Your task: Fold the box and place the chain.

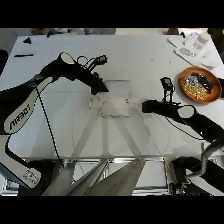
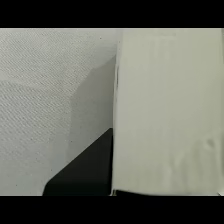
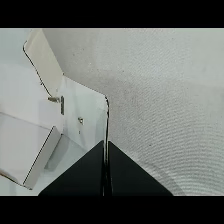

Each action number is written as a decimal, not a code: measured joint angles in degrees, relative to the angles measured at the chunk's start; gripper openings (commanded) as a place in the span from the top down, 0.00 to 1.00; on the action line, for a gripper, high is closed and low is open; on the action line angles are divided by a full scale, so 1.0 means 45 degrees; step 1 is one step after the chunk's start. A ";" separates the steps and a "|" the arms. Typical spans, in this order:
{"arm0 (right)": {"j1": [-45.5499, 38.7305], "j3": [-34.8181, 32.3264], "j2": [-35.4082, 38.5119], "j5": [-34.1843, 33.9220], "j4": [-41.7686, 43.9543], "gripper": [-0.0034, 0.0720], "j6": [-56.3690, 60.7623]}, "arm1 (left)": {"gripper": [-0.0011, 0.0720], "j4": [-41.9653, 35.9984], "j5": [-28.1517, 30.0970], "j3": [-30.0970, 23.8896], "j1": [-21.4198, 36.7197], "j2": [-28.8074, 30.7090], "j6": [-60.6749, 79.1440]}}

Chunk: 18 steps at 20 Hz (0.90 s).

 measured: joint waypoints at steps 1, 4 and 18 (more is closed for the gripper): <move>0.0000 0.0000 0.0000 0.0000 0.0000 0.94 0.0000 | 0.97 0.0000 0.0005 0.0005 0.0000 0.0000 0.0005; 0.0000 0.0000 0.0000 0.0000 0.0000 0.94 0.0000 | 0.97 0.0000 0.0015 0.0000 0.0000 0.0000 0.0053; 0.0005 0.0015 0.0073 0.0029 0.0053 0.35 0.0053 | 0.97 0.0010 0.0121 0.0000 0.0000 0.0000 0.0044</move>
